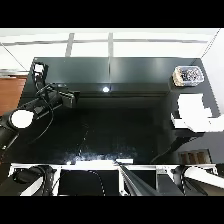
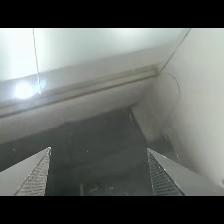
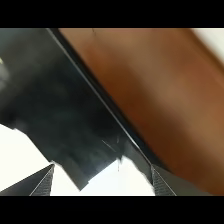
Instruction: Fold the box and place the chain.
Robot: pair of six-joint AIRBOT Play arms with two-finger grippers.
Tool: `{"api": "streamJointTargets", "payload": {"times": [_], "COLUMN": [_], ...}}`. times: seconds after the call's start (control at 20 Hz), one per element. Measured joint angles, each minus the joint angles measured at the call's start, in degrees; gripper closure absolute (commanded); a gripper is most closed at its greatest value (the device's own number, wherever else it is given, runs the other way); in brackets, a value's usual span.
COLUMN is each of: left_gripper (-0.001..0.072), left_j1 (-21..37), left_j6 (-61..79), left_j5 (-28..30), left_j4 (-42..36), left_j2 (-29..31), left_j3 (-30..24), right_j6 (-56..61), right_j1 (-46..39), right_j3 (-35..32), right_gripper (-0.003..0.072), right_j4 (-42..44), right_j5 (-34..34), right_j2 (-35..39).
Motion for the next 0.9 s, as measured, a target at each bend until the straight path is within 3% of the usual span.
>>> {"api": "streamJointTargets", "payload": {"times": [0.2, 0.25, 0.35, 0.45, 0.65, 0.75, 0.9], "left_gripper": [-0.0002, -0.0003, -0.0002, -0.0002, 0.0, 0.0, 0.0002], "left_j1": [0.0, 0.0, 0.0, 0.0, 0.0, 0.0, 0.0], "left_j6": [-0.11, -0.11, -0.09, -0.02, 0.07, 0.07, 0.07], "left_j5": [-0.68, -0.74, -0.92, -0.96, -0.98, -0.96, -0.22], "left_j4": [-0.02, 0.0, 0.22, 0.68, 1.53, 1.7, 1.86], "left_j2": [0.0, 0.0, 0.0, 0.0, 0.0, 0.0, 0.0], "left_j3": [0.0, 0.0, 0.0, 0.0, 0.0, 0.0, 0.0], "right_j6": [-9.66, -11.56, -15.15, -17.75, -20.59, -21.31, -21.79], "right_j1": [-2.45, -2.67, -2.97, -3.13, -3.23, -3.23, -3.23], "right_j3": [6.69, 7.78, 9.27, 10.03, 10.64, 10.71, 10.78], "right_gripper": [-0.0034, 0.0013, 0.002, 0.0195, 0.0203, 0.0583, 0.0683], "right_j4": [-1.2, -1.33, -1.36, -1.51, -1.42, -1.36, -1.07], "right_j5": [10.64, 12.13, 14.56, 15.72, 16.98, 17.42, 18.51], "right_j2": [-8.74, -10.16, -12.44, -13.57, -14.8, -15.32, -15.61]}}
